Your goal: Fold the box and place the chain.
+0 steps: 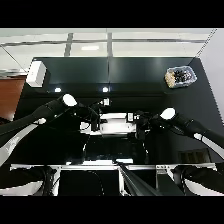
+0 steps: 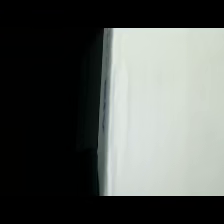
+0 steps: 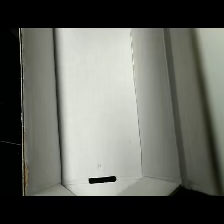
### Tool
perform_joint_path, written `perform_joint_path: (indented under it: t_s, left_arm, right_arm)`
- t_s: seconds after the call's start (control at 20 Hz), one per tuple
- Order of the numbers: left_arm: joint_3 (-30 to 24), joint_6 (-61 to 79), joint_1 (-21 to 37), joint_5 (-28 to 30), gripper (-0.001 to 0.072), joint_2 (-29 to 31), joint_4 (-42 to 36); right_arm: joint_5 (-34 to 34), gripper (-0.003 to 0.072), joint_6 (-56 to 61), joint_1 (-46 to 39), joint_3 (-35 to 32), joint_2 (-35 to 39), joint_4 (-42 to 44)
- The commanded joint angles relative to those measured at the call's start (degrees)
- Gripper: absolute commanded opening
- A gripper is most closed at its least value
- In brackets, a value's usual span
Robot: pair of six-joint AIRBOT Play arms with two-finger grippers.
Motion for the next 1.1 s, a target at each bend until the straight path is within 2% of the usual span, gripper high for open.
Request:
perform_joint_path:
  t_s: [0.0,0.65,0.7,0.75,0.8,0.9,0.95,1.05]
  left_arm:
    - [0.0,0.0,0.0,0.0,0.0027,0.0,0.0]
    - [0.0,0.0,0.0,0.3,0.0027,0.0,0.0]
    - [0.0,0.0,0.0,0.4,0.0027,0.0,0.0]
    - [0.0,0.0,0.0,0.4,0.0027,0.0,0.0]
    - [0.0,0.0,0.0,0.4,0.0027,0.0,0.0]
    - [0.0,0.0,0.0,0.4,0.003,0.0,0.0]
    - [0.1,0.0,0.1,0.3,0.0073,0.1,0.1]
    - [1.1,-0.9,0.5,-1.4,0.0501,0.8,1.1]
  right_arm:
    - [-0.1,0.0706,0.0,0.0,0.0,0.0,0.0]
    - [-1.7,0.0705,1.5,1.2,0.1,-0.3,-1.3]
    - [-1.7,0.0685,1.5,1.2,0.1,-0.3,-1.3]
    - [-1.7,0.0529,1.5,1.2,0.1,-0.3,-1.3]
    - [-1.7,0.0473,1.5,1.2,0.1,-0.3,-1.3]
    - [-1.7,0.0473,1.5,1.2,0.1,-0.3,-1.3]
    - [-1.7,0.0473,1.5,1.2,0.1,-0.3,-1.3]
    - [-1.7,0.0473,1.5,1.2,0.1,-0.3,-1.3]
